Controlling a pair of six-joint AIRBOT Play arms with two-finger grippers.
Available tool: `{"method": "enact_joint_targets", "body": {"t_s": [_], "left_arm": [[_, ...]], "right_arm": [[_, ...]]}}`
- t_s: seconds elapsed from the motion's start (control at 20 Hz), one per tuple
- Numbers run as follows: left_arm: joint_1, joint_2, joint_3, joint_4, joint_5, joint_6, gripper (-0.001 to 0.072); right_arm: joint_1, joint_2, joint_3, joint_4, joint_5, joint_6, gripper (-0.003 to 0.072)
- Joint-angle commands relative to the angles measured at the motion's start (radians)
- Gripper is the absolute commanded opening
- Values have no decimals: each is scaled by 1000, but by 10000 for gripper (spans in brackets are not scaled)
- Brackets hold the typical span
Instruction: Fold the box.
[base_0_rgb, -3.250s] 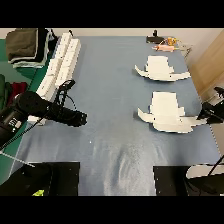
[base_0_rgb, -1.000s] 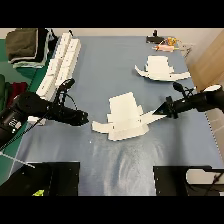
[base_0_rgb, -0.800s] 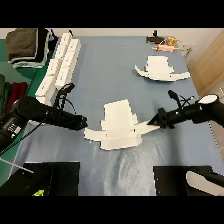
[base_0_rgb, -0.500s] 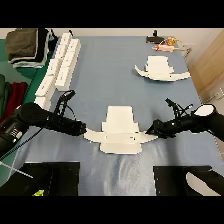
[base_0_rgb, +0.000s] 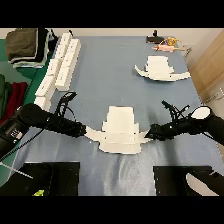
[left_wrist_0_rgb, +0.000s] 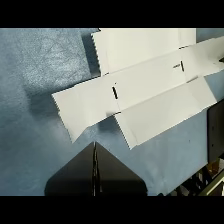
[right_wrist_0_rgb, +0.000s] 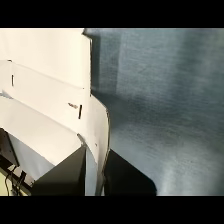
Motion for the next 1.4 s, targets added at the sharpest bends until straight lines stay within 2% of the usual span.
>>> {"method": "enact_joint_targets", "body": {"t_s": [0.0,0.05,0.1,0.15,0.35,0.6,0.7,0.8,0.95,1.1,1.35], "left_arm": [[0,1,0,0,1,19,36],[0,1,0,0,0,17,302],[0,1,0,-1,0,14,488],[0,1,0,-4,2,14,467],[3,-7,0,-5,14,-72,468],[48,-111,0,-37,63,9,468],[71,-187,0,-129,114,128,468],[103,-288,9,-288,152,293,467],[143,-448,69,-489,156,531,467],[145,-603,175,-524,125,639,467],[143,-809,325,-524,-22,670,467]], "right_arm": [[9,1,0,-3,-38,-63,150],[9,0,0,-2,-47,-79,60],[9,-1,0,-2,-50,-98,7],[9,0,0,-1,-54,-109,6],[42,32,-19,50,-53,-195,6],[113,217,-133,49,-201,-158,6],[113,242,-154,48,-213,-158,6],[113,240,-156,47,-206,-158,5],[113,240,-156,47,-187,-162,6],[138,240,-156,50,-183,-169,6],[167,240,-156,50,-183,-169,6]]}}
